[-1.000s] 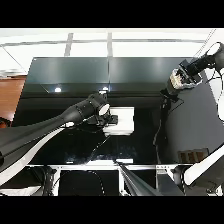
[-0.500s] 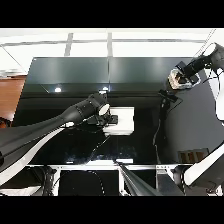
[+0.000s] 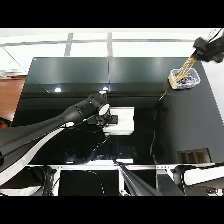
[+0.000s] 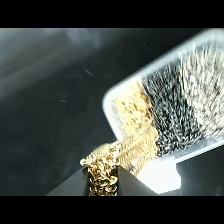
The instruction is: Fold the box and place the chain.
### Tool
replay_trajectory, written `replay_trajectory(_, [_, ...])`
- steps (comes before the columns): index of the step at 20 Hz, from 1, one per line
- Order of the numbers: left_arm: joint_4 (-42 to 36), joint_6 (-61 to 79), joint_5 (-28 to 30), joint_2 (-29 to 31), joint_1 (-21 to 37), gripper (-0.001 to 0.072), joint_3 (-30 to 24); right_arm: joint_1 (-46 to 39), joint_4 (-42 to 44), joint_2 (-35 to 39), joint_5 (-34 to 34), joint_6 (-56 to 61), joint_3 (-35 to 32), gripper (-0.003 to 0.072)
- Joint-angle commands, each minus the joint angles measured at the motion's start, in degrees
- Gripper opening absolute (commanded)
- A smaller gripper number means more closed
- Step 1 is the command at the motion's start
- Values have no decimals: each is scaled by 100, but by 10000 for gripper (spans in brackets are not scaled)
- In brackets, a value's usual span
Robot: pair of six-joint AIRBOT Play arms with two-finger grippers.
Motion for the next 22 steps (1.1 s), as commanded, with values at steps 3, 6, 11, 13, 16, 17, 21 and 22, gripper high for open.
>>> replay_trajectory(3, [2,2,-33,-4,0,26,-2,4,157,1508,-249,-680,4,13])
replay_trajectory(6, [2,2,-33,-4,0,26,-2,7,614,2122,-63,-951,4,12])
replay_trajectory(11, [2,2,7,-4,0,26,-2,424,1285,2702,1246,-1543,-92,14])
replay_trajectory(13, [0,2,2,-4,0,26,-2,874,1287,2859,1541,-1543,-269,13])
replay_trajectory(16, [0,2,2,-4,0,26,-2,1707,1274,3038,2024,-1600,-761,14])
replay_trajectory(17, [0,2,2,-4,0,26,-2,2011,1279,3067,2129,-1631,-931,13])
replay_trajectory(21, [2,2,-7,-4,0,26,-2,2900,1276,3071,2142,-1714,-1292,14])
replay_trajectory(22, [0,2,-7,-4,0,26,-2,3005,1331,3071,2118,-1714,-1340,14])
